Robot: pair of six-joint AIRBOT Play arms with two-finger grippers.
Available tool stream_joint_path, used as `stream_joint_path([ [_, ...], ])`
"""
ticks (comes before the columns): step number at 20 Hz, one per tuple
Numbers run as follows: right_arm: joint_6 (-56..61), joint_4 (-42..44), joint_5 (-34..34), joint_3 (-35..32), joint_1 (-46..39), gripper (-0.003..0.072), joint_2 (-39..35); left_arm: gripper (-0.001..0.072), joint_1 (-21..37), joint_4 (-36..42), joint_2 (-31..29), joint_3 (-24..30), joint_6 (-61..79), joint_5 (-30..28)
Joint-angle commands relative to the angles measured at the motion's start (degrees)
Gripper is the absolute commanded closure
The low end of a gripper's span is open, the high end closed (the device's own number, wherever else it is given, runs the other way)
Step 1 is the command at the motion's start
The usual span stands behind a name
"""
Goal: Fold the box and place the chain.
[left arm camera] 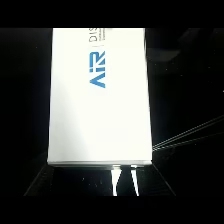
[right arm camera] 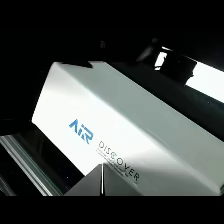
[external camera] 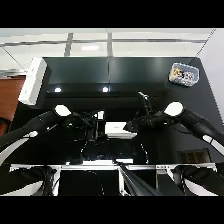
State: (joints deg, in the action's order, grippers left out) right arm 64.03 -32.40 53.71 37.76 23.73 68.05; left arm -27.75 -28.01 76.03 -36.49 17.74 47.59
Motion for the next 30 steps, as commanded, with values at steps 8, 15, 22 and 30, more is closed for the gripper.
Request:
stream_joint_path([
  [8, -3.02, -4.81, 7.41, 3.63, -0.59, 0.0674, -0.55, 0.0311, 0.0, 1.09, 0.04, -0.02, 0.0, 0.83],
  [15, 2.75, -25.86, 22.18, 8.35, -19.61, 0.0673, -18.58, -0.0004, 0.02, 1.01, -4.87, -0.02, -4.87, 1.01],
  [22, 3.52, -24.28, 19.15, 7.48, -29.29, 0.0673, -21.11, 0.0, -4.81, 2.19, -9.14, -6.47, -12.24, 2.38],
  [30, 3.39, -23.15, 15.08, 7.1, -29.18, 0.0673, -21.11, 0.0001, -13.16, -0.04, 5.9, -16.39, -22.86, -3.89],
])
